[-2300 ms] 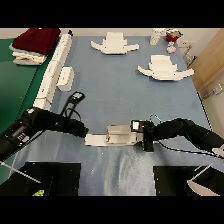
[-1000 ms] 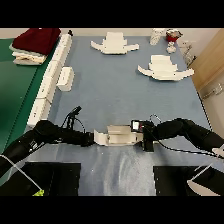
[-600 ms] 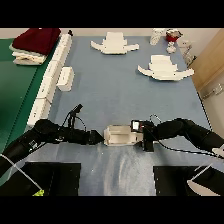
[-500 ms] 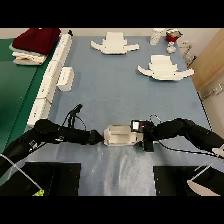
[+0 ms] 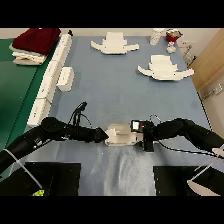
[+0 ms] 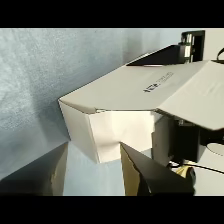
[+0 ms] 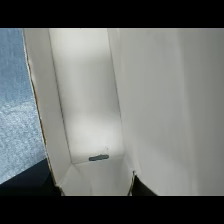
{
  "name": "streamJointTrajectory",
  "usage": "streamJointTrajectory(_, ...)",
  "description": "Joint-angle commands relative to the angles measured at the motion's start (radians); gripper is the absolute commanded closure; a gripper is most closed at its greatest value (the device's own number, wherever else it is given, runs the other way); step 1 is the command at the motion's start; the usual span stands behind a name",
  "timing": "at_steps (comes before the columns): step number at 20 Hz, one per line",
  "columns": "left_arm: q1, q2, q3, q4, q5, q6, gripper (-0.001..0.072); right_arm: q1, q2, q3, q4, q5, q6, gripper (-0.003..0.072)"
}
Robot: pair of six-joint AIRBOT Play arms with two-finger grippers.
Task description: Fold the box.
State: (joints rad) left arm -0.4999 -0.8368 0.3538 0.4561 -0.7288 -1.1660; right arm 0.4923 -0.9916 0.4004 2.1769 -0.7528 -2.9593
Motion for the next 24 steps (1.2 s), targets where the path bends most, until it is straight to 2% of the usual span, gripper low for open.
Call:
streamJointTrajectory(1, -0.121, -0.032, 0.076, 0.231, 0.093, -0.279, 0.0240, 0.000, 0.000, 0.000, 0.000, 0.000, 0.000, 0.0246)
streamJointTrajectory(4, -0.229, -0.065, 0.158, 0.514, 0.087, -0.595, 0.0240, 0.000, 0.000, 0.000, 0.000, 0.000, 0.000, 0.0246)
streamJointTrajectory(7, -0.320, -0.126, 0.235, 0.655, 0.051, -0.770, 0.0240, 0.000, 0.000, 0.000, 0.000, 0.000, 0.000, 0.0246)
streamJointTrajectory(10, -0.377, -0.200, 0.313, 0.783, -0.026, -0.929, 0.0247, 0.000, 0.000, 0.000, 0.000, 0.000, 0.000, 0.0246)
streamJointTrajectory(16, -0.479, -0.357, 0.468, 0.948, -0.182, -1.159, 0.0247, 0.000, 0.000, 0.000, 0.000, 0.000, 0.000, 0.0246)
streamJointTrajectory(24, -0.546, -0.533, 0.667, 1.072, -0.367, -1.270, 0.0247, 0.000, 0.000, 0.000, 0.000, 0.000, 0.000, 0.0246)
